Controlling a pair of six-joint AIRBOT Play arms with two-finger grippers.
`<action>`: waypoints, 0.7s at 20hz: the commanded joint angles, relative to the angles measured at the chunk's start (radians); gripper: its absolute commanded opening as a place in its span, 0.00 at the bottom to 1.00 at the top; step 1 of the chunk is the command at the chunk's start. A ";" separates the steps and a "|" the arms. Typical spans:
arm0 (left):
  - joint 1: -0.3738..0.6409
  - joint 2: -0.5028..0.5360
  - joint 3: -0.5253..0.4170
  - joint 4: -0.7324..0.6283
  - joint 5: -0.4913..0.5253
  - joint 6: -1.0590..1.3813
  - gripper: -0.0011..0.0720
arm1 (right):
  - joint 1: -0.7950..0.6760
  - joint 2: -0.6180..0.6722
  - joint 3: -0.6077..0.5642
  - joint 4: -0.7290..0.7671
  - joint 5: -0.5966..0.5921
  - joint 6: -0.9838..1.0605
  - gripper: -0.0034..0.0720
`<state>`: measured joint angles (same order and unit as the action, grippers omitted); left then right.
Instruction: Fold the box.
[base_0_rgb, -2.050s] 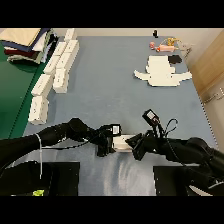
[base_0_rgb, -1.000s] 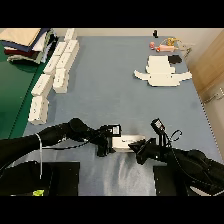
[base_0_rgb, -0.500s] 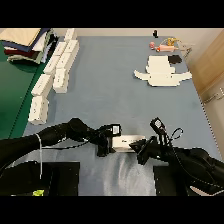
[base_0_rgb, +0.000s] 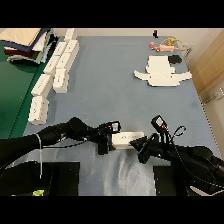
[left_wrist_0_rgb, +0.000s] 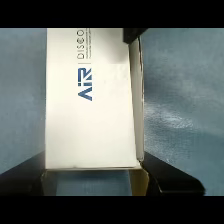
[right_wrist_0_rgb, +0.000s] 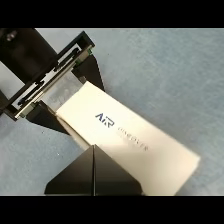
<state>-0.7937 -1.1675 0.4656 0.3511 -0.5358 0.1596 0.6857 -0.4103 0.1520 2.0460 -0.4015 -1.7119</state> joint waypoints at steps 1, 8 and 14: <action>0.025 0.000 0.001 0.000 0.047 -0.055 0.35 | 0.000 0.000 0.024 -0.177 -0.015 0.148 0.05; 0.029 0.000 0.001 0.000 0.059 -0.051 0.35 | -0.001 -0.003 0.093 -0.398 -0.032 0.274 0.05; 0.029 0.000 0.001 0.001 0.059 -0.048 0.35 | 0.000 -0.072 0.089 -0.558 -0.101 0.407 0.05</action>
<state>-0.7662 -1.1675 0.4656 0.3515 -0.4789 0.1101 0.6853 -0.4530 0.2398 1.5604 -0.4816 -1.3586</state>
